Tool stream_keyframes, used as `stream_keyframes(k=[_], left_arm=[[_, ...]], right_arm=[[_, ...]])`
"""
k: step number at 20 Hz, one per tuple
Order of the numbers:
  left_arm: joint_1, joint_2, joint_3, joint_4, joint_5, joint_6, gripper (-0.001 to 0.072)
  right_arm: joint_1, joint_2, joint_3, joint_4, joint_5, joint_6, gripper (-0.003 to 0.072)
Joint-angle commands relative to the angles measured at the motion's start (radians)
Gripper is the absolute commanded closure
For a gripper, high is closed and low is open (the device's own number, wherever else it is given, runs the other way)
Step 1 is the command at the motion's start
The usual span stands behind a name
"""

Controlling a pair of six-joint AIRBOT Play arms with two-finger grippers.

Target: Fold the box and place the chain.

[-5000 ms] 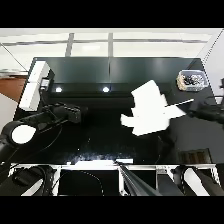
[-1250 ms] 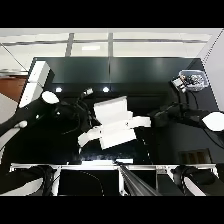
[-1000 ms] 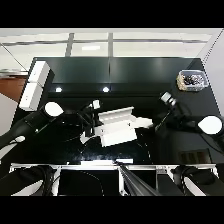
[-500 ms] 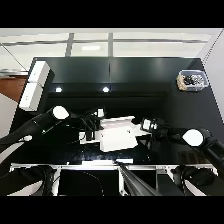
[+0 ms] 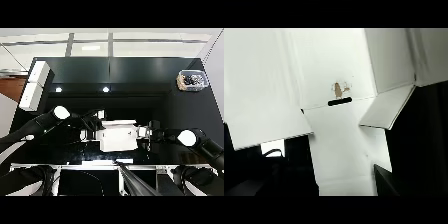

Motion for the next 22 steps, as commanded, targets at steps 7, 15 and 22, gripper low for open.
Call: stream_keyframes(k=[7,15,22], left_arm=[[-0.005,-0.064,0.005,-0.04,0.036,0.089,0.0677],[-0.005,-0.064,0.005,-0.04,0.039,0.088,0.0676],[-0.005,-0.064,0.005,-0.04,0.039,0.088,0.0676]], right_arm=[[0.013,-0.027,0.0,-0.016,0.04,-0.013,-0.0022],[0.129,-0.093,0.0,0.064,-0.116,-0.015,-0.0023],[0.16,-0.079,0.047,0.112,-0.097,0.024,-0.0022]])
